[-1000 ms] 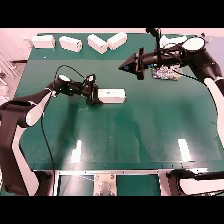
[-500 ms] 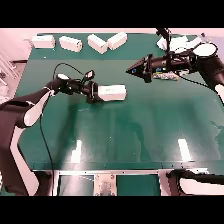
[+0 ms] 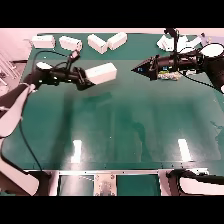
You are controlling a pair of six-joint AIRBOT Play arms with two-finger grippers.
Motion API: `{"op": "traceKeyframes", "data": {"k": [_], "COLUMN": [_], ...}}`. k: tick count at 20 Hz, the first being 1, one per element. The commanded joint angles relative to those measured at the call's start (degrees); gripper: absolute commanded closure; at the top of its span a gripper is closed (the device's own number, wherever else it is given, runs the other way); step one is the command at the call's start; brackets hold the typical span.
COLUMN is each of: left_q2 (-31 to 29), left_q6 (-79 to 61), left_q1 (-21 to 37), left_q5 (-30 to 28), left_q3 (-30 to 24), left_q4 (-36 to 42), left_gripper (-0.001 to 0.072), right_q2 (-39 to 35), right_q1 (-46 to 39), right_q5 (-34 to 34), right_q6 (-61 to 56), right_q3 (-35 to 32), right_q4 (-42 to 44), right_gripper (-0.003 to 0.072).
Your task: Fold the box and place the chain.
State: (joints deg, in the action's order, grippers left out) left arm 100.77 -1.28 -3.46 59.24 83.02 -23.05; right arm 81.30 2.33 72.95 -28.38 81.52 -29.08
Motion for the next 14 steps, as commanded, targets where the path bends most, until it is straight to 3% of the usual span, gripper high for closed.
{"op": "traceKeyframes", "data": {"k": [1,9,11,14], "left_q2": [-10.0,-35.9,-38.8,-39.2], "left_q6": [4.3,15.3,17.9,18.9], "left_q1": [3.4,5.2,5.2,5.2], "left_q5": [-9.6,-46.7,-51.6,-53.1], "left_q3": [-9.0,-37.0,-41.8,-47.0], "left_q4": [-0.5,-0.5,-0.5,-0.5], "left_gripper": [0.0696,0.0695,0.0693,0.0691], "right_q2": [-0.1,-0.1,-0.1,-0.1], "right_q1": [-0.7,-0.7,-0.6,-0.1], "right_q5": [0.2,0.1,0.2,0.2], "right_q6": [-1.3,-4.6,-5.4,-5.7], "right_q3": [0.0,0.0,0.0,0.0], "right_q4": [-0.1,-0.1,0.0,0.1], "right_gripper": [0.0684,0.0684,0.0683,0.0684]}}
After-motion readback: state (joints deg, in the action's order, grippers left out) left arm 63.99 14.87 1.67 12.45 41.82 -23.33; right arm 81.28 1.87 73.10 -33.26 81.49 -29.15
